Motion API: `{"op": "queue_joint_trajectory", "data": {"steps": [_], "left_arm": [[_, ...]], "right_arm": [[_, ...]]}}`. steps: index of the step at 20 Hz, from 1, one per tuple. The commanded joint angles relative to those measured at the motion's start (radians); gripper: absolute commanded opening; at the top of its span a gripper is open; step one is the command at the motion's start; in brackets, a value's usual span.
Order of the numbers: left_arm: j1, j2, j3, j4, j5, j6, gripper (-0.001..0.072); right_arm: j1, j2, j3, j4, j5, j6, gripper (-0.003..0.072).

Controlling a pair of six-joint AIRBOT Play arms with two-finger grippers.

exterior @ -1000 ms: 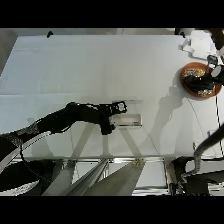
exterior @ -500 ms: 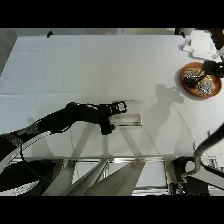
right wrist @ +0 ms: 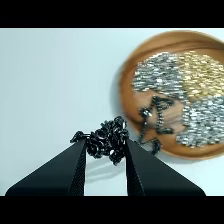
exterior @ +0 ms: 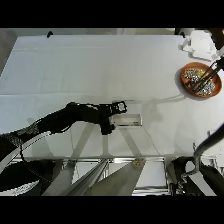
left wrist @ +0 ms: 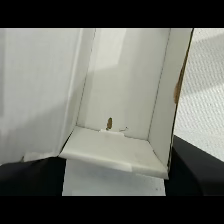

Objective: Fold the box and place the chain.

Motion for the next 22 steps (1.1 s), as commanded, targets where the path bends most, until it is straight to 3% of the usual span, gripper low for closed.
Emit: {"op": "queue_joint_trajectory", "data": {"steps": [1, 5, 10, 15, 19, 22], "left_arm": [[0.0, 0.001, 0.001, 0.0, 0.0, 0.0, 0.0397], [0.0, 0.001, 0.001, 0.0, 0.0, 0.0, 0.0397], [0.0, 0.001, 0.0, 0.0, 0.0, 0.0, 0.0397], [0.0, 0.001, 0.001, 0.0, 0.0, 0.0, 0.0397], [0.0, 0.001, 0.001, 0.0, 0.0, 0.0, 0.0397], [0.0, 0.001, 0.001, 0.0, 0.0, 0.0, 0.0397]], "right_arm": [[0.0, 0.085, 0.001, 0.179, 0.167, -0.11, 0.002], [0.0, 0.101, 0.0, 0.241, 0.341, -0.151, 0.002], [0.02, 0.101, -0.037, 0.353, 0.452, -0.21, 0.002], [0.208, 0.101, -0.135, 0.461, 0.36, -0.185, 0.002], [0.38, 0.101, -0.139, 0.456, 0.286, -0.15, 0.002], [0.424, 0.101, -0.139, 0.46, 0.267, -0.121, 0.002]]}}
